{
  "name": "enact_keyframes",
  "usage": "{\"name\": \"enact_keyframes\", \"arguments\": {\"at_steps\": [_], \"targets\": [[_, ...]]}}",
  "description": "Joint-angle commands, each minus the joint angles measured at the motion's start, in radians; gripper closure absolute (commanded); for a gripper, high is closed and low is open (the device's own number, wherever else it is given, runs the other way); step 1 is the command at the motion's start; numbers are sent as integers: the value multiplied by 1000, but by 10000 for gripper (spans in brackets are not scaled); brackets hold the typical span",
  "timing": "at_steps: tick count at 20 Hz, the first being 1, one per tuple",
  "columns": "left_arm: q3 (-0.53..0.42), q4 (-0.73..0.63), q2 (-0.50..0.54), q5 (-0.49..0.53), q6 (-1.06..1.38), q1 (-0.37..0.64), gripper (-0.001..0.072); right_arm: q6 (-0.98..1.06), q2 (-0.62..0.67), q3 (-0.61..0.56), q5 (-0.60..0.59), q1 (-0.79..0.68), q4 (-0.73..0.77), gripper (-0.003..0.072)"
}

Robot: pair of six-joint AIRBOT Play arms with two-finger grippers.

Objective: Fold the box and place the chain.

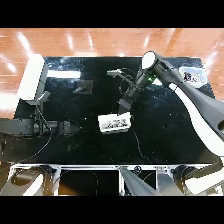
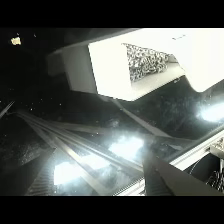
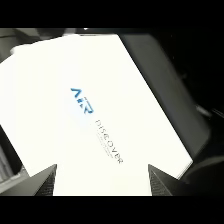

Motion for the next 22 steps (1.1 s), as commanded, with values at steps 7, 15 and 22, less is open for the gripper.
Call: {"name": "enact_keyframes", "arguments": {"at_steps": [7, 15, 22], "targets": [[0, -3, -61, -28, -4, 1, 78, -201, 17, 0, -51, 3, -109, -15], [0, -3, -61, -29, -4, 1, 78, -305, 6, -2, -70, 42, -117, -15], [0, -2, -61, -89, -3, 0, 79, -309, -6, -8, -57, 88, -196, -14]]}}
